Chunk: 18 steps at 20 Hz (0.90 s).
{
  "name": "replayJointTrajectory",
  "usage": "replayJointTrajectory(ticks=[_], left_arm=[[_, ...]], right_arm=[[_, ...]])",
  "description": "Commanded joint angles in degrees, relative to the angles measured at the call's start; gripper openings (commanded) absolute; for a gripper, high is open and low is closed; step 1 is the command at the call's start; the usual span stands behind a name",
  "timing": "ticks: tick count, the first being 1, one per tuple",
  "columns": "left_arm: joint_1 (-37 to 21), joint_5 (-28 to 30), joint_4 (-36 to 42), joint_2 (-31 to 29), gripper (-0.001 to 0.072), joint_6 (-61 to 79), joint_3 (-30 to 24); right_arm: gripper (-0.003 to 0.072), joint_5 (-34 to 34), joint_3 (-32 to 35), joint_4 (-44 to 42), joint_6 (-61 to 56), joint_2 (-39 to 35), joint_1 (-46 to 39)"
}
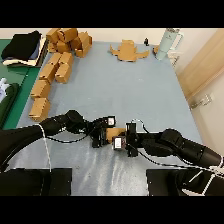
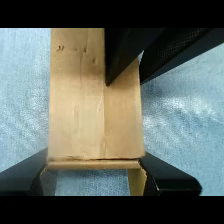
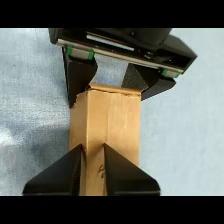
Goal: Fold the box.
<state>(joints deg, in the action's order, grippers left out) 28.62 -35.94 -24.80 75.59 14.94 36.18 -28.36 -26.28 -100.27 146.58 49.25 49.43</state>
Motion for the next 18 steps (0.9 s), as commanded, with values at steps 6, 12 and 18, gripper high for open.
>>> replayJointTrajectory(ticks=[6, 12, 18], left_arm=[[-0.02, -0.07, -0.07, 0.02, 0.0475, 0.02, 0.07], [-0.02, -0.09, -0.07, 0.02, 0.0475, 0.02, 0.07], [-0.02, -0.09, -0.07, 0.02, 0.0475, 0.02, 0.07]], right_arm=[[0.0459, 1.51, -0.09, -1.11, -0.17, -1.57, 2.05], [0.046, 6.95, -0.07, 4.87, -6.93, 1.66, 5.7], [0.0459, 8.0, -0.07, 20.13, -19.28, 2.1, 6.82]])
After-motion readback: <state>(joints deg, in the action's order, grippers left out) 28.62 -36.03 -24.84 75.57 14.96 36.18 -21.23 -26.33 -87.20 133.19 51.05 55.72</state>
